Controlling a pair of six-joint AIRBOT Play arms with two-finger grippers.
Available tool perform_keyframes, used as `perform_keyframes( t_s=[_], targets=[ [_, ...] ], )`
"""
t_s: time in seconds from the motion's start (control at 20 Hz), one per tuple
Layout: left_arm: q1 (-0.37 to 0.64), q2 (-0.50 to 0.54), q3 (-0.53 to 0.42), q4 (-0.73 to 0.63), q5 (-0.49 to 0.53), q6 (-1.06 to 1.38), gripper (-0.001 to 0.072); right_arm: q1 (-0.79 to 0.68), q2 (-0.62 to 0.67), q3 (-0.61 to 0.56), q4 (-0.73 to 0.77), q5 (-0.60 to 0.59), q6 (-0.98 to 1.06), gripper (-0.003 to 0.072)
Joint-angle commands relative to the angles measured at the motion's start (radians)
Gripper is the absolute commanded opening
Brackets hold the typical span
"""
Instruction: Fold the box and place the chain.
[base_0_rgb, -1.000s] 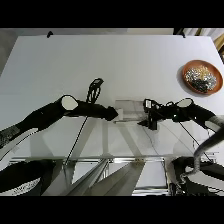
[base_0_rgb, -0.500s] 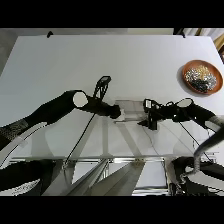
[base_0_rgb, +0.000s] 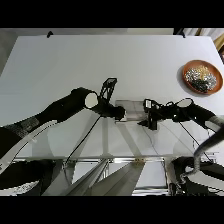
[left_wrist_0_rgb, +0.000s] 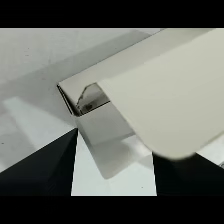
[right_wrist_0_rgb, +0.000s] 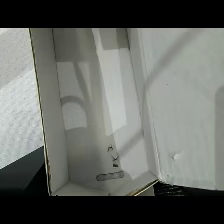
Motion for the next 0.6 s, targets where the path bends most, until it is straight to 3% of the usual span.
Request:
perform_keyframes(
  t_s=[0.0,0.3,0.55],
  targets=[
    [-0.017,-0.034,0.036,0.049,-0.02,-0.102,0.0506,0.0,0.001,0.0,0.001,0.0,0.0,0.0402],
    [-0.046,-0.115,0.14,0.109,-0.138,-0.207,0.0506,0.0,0.001,0.0,0.0,0.0,0.0,0.0402],
    [-0.06,-0.136,0.152,0.153,-0.154,-0.306,0.0504,0.0,0.001,0.0,0.0,0.0,0.0,0.0402]
  ],
)
